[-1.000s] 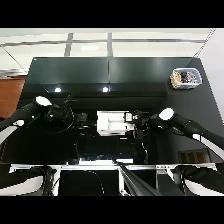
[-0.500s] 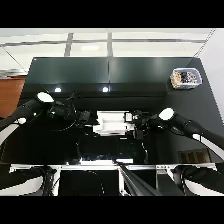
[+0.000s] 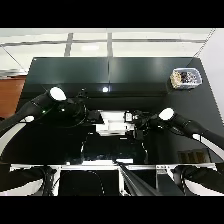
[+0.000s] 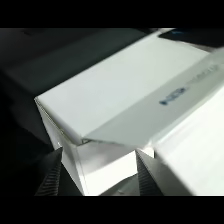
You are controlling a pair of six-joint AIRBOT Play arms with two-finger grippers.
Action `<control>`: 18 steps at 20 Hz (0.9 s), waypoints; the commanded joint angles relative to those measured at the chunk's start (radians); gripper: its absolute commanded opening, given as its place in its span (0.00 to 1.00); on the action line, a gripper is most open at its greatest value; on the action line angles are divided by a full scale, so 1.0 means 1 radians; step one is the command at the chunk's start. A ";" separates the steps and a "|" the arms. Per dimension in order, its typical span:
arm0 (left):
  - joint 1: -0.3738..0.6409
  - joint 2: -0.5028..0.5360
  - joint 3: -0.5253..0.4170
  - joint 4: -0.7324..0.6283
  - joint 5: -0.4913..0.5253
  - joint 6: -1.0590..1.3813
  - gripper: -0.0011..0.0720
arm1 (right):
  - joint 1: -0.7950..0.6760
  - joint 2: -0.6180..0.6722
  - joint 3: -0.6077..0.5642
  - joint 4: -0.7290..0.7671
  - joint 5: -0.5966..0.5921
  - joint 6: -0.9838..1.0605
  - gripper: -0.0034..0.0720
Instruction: Fold the box and place the chain.
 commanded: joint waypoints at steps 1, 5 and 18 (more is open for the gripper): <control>-0.093 0.001 0.055 0.235 0.073 -0.211 0.70 | 0.000 -0.001 0.001 0.000 0.000 0.000 0.21; -0.160 0.000 0.065 0.377 0.076 -0.336 0.70 | 0.000 -0.001 0.001 0.000 0.000 0.000 0.21; -0.340 -0.058 0.140 0.624 0.050 -0.687 0.70 | 0.000 -0.001 0.001 0.000 0.000 0.000 0.21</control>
